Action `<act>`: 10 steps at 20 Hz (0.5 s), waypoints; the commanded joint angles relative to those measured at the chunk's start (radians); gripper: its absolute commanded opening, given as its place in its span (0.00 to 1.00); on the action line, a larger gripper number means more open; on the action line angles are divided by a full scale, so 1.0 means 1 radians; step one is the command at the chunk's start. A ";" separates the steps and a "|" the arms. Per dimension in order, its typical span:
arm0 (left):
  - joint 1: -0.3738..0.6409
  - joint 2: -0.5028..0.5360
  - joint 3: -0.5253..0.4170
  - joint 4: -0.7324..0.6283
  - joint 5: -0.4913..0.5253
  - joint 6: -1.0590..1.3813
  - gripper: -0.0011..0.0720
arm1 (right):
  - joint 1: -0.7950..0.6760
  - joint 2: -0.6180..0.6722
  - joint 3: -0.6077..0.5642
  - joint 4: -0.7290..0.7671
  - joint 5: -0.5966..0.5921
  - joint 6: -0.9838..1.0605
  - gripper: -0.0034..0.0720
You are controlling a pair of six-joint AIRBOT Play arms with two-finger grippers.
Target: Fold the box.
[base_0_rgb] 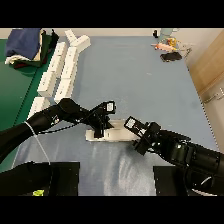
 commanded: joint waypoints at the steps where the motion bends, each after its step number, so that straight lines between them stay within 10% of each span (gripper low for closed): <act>1: 0.000 0.000 0.001 0.000 0.000 0.000 0.03 | -0.004 0.003 0.001 -0.021 0.009 0.041 1.00; 6: -0.001 0.000 0.001 0.000 0.000 0.000 0.03 | -0.066 0.007 0.001 0.055 -0.059 -0.172 1.00; 10: 0.000 0.000 0.001 0.000 0.000 0.000 0.03 | -0.301 0.009 0.001 0.529 -0.153 -0.786 1.00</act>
